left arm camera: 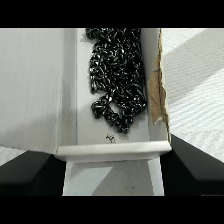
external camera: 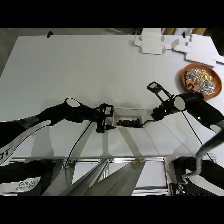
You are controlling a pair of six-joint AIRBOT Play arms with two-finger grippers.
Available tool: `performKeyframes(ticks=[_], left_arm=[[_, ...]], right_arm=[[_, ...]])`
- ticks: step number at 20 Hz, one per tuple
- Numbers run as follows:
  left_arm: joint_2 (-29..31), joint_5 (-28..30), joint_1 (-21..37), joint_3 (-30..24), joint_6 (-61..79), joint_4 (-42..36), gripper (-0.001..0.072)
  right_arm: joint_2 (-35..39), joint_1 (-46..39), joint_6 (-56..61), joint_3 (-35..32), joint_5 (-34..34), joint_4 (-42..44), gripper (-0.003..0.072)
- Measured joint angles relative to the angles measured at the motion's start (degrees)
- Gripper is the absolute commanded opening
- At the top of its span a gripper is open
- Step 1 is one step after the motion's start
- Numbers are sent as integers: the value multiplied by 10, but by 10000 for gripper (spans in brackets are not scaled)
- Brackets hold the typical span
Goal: Fold the box and place the chain.
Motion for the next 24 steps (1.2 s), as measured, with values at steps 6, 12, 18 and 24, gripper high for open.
performKeyframes(ticks=[6,12,18,24], left_arm=[[0,0,0,0,0,0,490],[0,0,0,0,0,0,490],[0,0,0,0,0,0,490],[0,0,0,0,0,0,490]], right_arm=[[2,0,129,0,41,-14,290],[2,0,184,-20,64,-16,290],[3,0,209,-34,36,-14,290],[7,0,216,-37,15,-8,277]])
